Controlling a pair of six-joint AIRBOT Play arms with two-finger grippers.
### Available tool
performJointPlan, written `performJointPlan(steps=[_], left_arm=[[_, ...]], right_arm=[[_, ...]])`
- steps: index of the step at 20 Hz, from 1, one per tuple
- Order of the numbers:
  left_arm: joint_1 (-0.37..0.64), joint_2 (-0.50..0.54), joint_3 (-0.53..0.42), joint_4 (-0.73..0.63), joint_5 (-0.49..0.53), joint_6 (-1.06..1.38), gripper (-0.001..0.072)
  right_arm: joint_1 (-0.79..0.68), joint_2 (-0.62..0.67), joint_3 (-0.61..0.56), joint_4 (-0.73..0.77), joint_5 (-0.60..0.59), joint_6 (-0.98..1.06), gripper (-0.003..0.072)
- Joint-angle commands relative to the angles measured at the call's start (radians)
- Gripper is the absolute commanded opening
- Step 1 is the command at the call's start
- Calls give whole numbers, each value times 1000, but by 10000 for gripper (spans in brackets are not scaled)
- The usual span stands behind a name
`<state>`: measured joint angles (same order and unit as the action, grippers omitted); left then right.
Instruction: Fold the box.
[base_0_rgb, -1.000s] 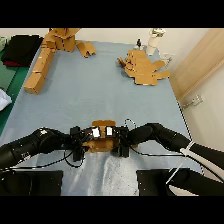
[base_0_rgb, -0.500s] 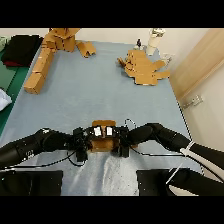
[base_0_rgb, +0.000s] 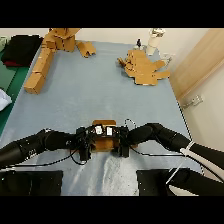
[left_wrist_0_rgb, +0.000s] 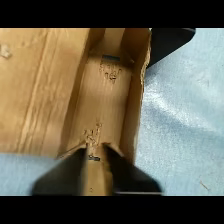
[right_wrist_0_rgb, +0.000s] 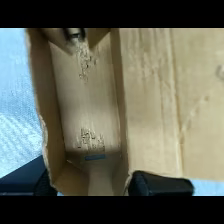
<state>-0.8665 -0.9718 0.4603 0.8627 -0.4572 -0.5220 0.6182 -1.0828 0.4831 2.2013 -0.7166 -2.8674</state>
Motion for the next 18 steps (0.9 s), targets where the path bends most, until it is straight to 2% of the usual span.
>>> performJointPlan(steps=[1,9,10,11,12,15,18], left_arm=[[0,-2,0,-21,2,14,524],[0,-2,-2,-25,-10,14,524],[1,-2,-2,-25,-10,13,500],[4,0,-1,-19,-17,10,281],[10,0,-1,-2,-30,10,4],[26,3,20,79,-99,-100,11],[53,51,50,291,-251,-362,9]], right_arm=[[1,0,0,1,0,2,502],[1,0,0,1,0,2,502],[1,0,0,1,0,2,502],[1,0,0,1,0,2,502],[1,0,0,1,0,2,502],[1,0,0,1,0,2,502],[1,0,0,1,0,2,502]])
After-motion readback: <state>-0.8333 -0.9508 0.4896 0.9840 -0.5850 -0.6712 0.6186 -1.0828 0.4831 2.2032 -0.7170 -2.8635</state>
